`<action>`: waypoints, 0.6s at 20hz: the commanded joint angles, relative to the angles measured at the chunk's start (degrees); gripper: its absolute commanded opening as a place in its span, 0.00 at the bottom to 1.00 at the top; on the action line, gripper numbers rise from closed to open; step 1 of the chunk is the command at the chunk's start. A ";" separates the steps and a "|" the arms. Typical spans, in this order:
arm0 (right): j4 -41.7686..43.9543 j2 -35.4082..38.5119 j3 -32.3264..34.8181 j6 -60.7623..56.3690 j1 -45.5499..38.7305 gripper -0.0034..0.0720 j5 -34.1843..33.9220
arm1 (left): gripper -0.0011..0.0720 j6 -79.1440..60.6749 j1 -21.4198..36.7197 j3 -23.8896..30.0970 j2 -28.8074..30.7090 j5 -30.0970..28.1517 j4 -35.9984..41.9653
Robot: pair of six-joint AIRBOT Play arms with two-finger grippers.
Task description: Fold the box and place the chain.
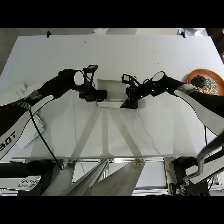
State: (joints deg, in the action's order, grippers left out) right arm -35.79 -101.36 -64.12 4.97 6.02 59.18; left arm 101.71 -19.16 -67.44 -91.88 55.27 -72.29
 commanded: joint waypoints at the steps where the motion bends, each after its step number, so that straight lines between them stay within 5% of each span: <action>1: 0.04 0.00 0.00 0.02 0.04 0.71 -0.02 | 0.36 4.09 -0.50 -0.57 -1.09 3.19 -3.93; 2: 0.04 0.00 0.02 0.02 0.04 0.71 -0.02 | 0.35 4.92 -0.59 -0.61 -1.22 3.56 -4.22; 5: 0.04 0.00 0.02 0.02 0.04 0.71 -0.02 | 0.03 5.25 -0.61 -0.61 -1.27 3.48 -4.15; 9: 0.04 0.00 0.00 0.02 0.04 0.71 -0.02 | 0.04 5.25 -0.59 -0.61 -1.25 3.45 -4.26; 10: 0.04 0.00 0.02 0.02 0.04 0.71 -0.02 | 0.12 5.25 -0.59 -0.61 -1.25 3.45 -4.00; 12: 0.04 0.00 0.02 0.02 0.04 0.71 0.00 | 0.56 5.29 -0.59 -0.63 -1.18 3.56 -3.10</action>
State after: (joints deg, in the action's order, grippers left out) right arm -35.94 -101.38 -64.10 5.39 6.07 59.09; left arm 106.72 -19.68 -67.99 -93.17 59.29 -76.53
